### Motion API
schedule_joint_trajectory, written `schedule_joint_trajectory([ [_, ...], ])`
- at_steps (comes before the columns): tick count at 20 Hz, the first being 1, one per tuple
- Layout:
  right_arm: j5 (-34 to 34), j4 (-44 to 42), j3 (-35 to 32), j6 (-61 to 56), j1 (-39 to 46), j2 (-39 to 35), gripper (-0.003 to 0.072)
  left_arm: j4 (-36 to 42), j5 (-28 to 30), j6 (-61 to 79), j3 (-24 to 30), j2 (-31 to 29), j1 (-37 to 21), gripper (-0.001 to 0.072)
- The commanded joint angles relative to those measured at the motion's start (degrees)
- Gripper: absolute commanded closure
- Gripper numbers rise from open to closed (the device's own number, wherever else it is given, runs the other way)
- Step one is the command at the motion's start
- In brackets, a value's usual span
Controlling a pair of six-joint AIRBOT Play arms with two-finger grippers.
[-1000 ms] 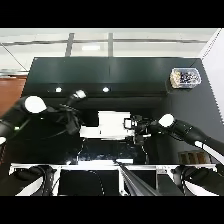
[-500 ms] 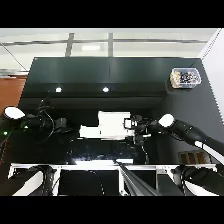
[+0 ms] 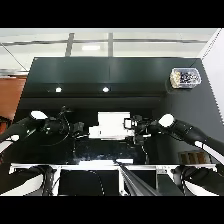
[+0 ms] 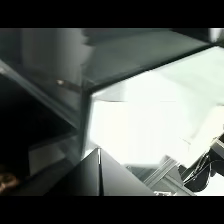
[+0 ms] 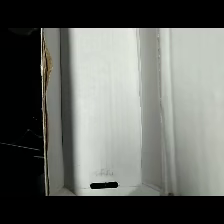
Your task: Fold the box and place the chain.
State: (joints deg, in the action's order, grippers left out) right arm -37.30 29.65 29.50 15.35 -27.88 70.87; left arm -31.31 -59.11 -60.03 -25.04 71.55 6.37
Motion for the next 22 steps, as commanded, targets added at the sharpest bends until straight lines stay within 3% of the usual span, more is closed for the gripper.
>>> schedule_joint_trajectory([
  [1, 0.0, 0.0, 0.0, 0.0, 0.0, 0.0, 0.0670, 1.8, 1.0, 3.1, 0.0, 0.9, 0.7, 0.0683],
  [5, 0.0, 0.0, 0.0, 0.0, 0.0, 0.0, 0.0670, 1.1, 0.5, 4.4, 0.0, 0.9, -0.7, 0.0686],
  [12, 0.0, 0.0, 0.0, 0.0, 0.0, 0.0, 0.0671, -7.3, -0.4, 2.0, -0.5, -0.4, -7.2, 0.0689],
  [18, 0.1, 0.0, 0.0, 0.0, 0.0, 0.0, 0.0670, -7.2, 5.1, 0.2, -0.5, -0.4, -0.9, 0.0689],
  [22, 0.1, 0.0, 0.0, 0.0, 0.0, 0.0, 0.0670, -7.0, 5.6, 0.3, -0.5, 0.1, 2.8, 0.0687],
])
